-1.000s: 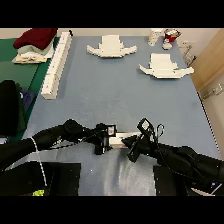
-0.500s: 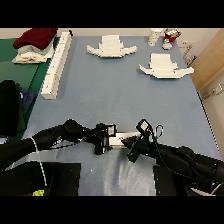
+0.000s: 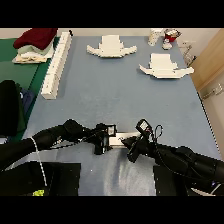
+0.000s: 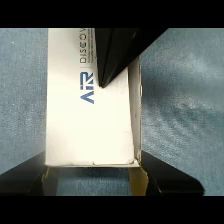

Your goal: Fold the box.

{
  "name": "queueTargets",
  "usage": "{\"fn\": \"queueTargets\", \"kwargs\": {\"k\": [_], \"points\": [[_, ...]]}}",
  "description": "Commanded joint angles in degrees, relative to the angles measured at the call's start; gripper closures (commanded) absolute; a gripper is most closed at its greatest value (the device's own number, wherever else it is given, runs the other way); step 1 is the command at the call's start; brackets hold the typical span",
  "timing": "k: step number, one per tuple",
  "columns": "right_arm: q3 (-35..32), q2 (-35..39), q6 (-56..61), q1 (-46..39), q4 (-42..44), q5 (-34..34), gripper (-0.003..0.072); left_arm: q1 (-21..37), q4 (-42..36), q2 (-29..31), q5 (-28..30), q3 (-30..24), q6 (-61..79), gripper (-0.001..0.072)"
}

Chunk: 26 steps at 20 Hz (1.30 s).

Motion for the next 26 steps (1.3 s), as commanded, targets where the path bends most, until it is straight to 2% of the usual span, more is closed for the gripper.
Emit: {"fn": "queueTargets", "kwargs": {"k": [1, 9, 14, 18, 23, 26], "points": [[-0.02, -0.09, 0.0, 0.04, -0.09, -0.28, 0.0682, 0.02, 0.02, 0.07, 0.0, 0.02, 0.04, 0.0267], [0.59, 8.09, -0.04, -0.46, -4.42, -0.15, 0.0681, 0.02, 0.02, 0.07, 0.0, 0.02, 0.04, 0.0267], [4.63, 8.07, 0.46, -2.03, -9.09, -1.9, 0.0681, 0.02, 0.02, 0.07, 0.0, 0.02, 0.04, 0.0267], [13.86, 3.15, 1.77, -12.96, -13.03, -18.8, 0.0681, 0.02, 0.02, 0.07, 0.0, 0.02, 0.04, 0.0267], [32.28, -9.35, 26.91, -30.14, -34.58, -44.46, 0.0681, 0.02, 0.02, 0.04, 0.0, 0.02, 0.04, 0.0267], [39.5, -15.74, 37.13, -36.41, -39.6, -56.33, 0.0681, 0.02, 0.02, 0.04, 0.0, 0.02, 0.04, 0.0267]]}}
